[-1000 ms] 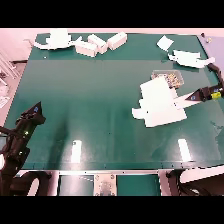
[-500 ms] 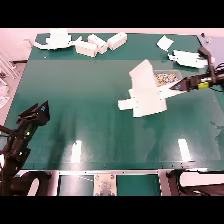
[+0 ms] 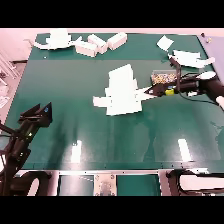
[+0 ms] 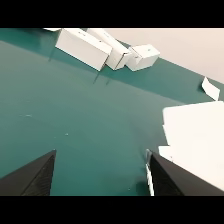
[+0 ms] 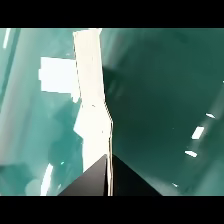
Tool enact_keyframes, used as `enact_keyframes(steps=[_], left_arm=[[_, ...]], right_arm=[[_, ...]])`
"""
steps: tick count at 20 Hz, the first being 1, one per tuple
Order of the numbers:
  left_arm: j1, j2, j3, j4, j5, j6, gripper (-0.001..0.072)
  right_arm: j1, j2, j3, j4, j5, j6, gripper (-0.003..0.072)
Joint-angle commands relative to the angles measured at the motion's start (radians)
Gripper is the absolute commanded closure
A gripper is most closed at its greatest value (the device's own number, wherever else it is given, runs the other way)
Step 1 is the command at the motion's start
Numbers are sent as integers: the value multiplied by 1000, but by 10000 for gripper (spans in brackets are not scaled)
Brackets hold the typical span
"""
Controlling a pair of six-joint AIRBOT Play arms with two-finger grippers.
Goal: Fold the box and place the chain.
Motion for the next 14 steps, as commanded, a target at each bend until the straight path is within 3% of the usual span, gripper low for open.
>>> enact_keyframes(steps=[1,4,8,10,14], left_arm=[[-1,0,0,25,-23,1,75],[0,0,0,25,-30,-3,75],[0,0,1,74,-116,31,81],[0,-5,3,110,-148,63,184],[0,-103,87,212,-181,77,184]], right_arm=[[80,-4,-98,10,-213,-12,681],[125,-32,-109,11,-291,-26,681],[138,-56,-109,10,-361,-47,681],[138,-68,-109,0,-361,-48,681],[138,-93,-110,-17,-381,-48,681]])
